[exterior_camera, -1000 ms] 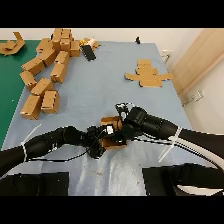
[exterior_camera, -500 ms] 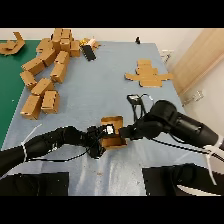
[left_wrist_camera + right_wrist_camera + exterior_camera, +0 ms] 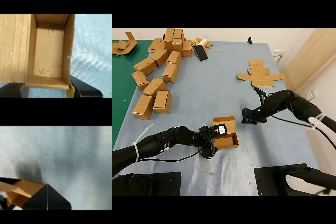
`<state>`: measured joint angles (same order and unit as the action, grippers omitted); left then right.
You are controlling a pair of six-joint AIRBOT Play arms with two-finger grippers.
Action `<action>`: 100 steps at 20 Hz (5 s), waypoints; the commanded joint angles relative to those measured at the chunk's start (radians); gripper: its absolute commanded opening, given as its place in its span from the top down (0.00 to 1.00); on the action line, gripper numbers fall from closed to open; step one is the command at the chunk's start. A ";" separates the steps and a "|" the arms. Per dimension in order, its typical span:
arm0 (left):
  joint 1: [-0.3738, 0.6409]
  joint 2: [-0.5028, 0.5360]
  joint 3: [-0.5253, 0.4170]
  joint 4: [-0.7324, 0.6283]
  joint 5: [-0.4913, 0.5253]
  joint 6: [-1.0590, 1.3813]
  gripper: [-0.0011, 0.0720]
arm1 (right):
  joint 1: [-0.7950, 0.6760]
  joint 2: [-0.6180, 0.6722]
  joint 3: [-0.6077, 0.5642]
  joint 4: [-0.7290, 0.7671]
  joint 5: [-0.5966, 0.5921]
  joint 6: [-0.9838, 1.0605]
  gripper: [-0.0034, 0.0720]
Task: Fold the box.
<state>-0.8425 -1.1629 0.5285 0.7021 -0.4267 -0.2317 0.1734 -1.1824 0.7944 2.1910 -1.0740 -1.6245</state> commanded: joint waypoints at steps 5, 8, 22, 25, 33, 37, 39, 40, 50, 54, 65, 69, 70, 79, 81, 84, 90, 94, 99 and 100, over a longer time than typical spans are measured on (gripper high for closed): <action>0.001 0.001 0.000 0.000 0.001 0.000 0.27 | -0.102 -0.389 0.105 0.576 -0.244 -0.607 0.96; 0.001 0.001 0.000 0.000 0.000 0.000 0.27 | -0.060 -0.399 0.109 0.582 -0.331 -0.686 0.96; 0.001 0.001 0.000 0.000 0.001 0.000 0.27 | 0.056 -0.012 -0.197 0.507 -0.080 -0.826 0.95; 0.001 0.000 0.000 0.000 0.001 0.000 0.27 | 0.095 0.002 -0.177 0.481 0.029 -0.866 0.95; 0.001 0.001 0.000 0.000 0.000 0.000 0.27 | 0.303 0.087 -0.150 0.282 0.113 -0.870 0.95; 0.001 0.001 0.000 0.000 0.000 0.000 0.27 | 0.398 0.235 -0.154 0.066 0.158 -0.797 0.95; 0.001 0.001 0.000 0.000 0.001 0.000 0.27 | 0.415 0.298 -0.179 -0.002 0.178 -0.791 0.95; 0.001 0.001 0.000 0.000 0.001 0.000 0.27 | 0.415 0.318 -0.196 -0.008 0.179 -0.791 0.95; 0.001 0.001 0.000 0.000 0.001 0.000 0.27 | 0.484 0.415 -0.239 -0.043 0.201 -0.869 0.43; 0.001 0.001 0.000 0.000 0.001 0.000 0.27 | 0.484 0.391 -0.239 -0.091 0.245 -0.916 0.40; 0.001 0.001 0.000 0.000 0.000 0.000 0.27 | 0.564 0.376 -0.239 -0.105 0.254 -0.934 0.32; 0.001 0.001 0.000 0.000 0.000 0.000 0.27 | 0.564 0.371 -0.239 -0.238 0.282 -0.935 0.32; 0.001 0.001 0.000 0.000 0.001 0.000 0.27 | 0.564 0.371 -0.239 -0.266 0.285 -0.935 0.32; 0.001 0.001 0.000 0.000 0.001 0.000 0.27 | 0.690 0.371 -0.239 -0.352 0.309 -0.929 0.32; 0.001 0.001 0.000 0.000 0.001 0.000 0.27 | 0.697 0.371 -0.239 -0.403 0.343 -0.922 0.32; 0.001 0.001 0.000 0.000 0.001 0.000 0.27 | 0.697 0.371 -0.239 -0.445 0.359 -0.922 0.32; 0.001 0.001 0.000 0.000 0.000 0.000 0.27 | 0.697 0.371 -0.239 -0.445 0.359 -0.922 0.35; 0.001 0.001 0.000 0.000 0.000 0.000 0.27 | 0.697 0.371 -0.239 -0.445 0.359 -0.922 0.51; 0.001 0.001 0.000 0.000 0.001 0.000 0.27 | 0.697 0.372 -0.215 -0.440 0.358 -0.921 0.61; 0.001 0.001 0.000 0.000 0.001 0.000 0.27 | 0.697 0.372 -0.208 -0.440 0.359 -0.917 0.61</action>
<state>-0.8425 -1.1629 0.5285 0.7021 -0.4252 -0.2325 0.8703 -0.8112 0.5713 1.7458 -0.7155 -2.5462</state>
